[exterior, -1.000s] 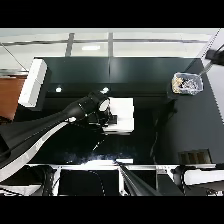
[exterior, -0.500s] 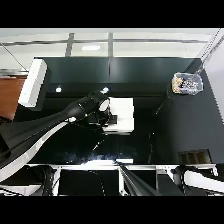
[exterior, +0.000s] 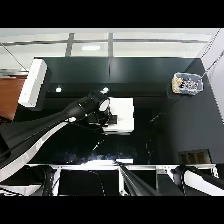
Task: Fold the box and place the chain.
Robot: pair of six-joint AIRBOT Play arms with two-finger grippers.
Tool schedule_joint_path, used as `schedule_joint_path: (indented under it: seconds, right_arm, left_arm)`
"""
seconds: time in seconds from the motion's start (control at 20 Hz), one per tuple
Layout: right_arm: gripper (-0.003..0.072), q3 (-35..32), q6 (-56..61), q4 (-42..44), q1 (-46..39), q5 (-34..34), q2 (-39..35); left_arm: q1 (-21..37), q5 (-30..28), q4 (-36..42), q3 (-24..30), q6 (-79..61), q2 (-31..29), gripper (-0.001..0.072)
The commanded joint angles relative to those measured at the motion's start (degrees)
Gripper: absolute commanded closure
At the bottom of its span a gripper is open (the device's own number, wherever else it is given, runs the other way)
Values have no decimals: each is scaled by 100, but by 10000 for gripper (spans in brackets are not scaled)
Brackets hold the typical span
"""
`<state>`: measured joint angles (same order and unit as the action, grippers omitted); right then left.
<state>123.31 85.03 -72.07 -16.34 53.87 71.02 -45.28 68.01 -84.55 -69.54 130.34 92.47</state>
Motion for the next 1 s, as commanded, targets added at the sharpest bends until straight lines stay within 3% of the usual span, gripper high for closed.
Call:
schedule_joint_path:
  seconds: [0.0,0.2,0.35,0.6,0.75,0.95]
  right_arm:
    - [665,-114,-437,874,4,885,-225]
    - [665,-1250,-887,2004,4,1550,-791]
    - [666,-1716,-1099,2588,68,1746,-1080]
    - [665,-1744,-1097,2898,551,2238,-1117]
    - [665,-1871,-1209,2872,1300,2566,-1121]
    - [665,-2632,-1224,2918,2076,2977,-1126]
  left_arm:
    - [2,-2,-2,0,-2,-2,676]
    - [2,2,-2,0,-2,-2,676]
    - [2,2,-2,0,-2,-2,676]
    - [2,2,-2,0,-2,-2,676]
    - [2,2,-2,-2,-2,-2,676]
    - [2,0,-2,-2,-2,-2,676]
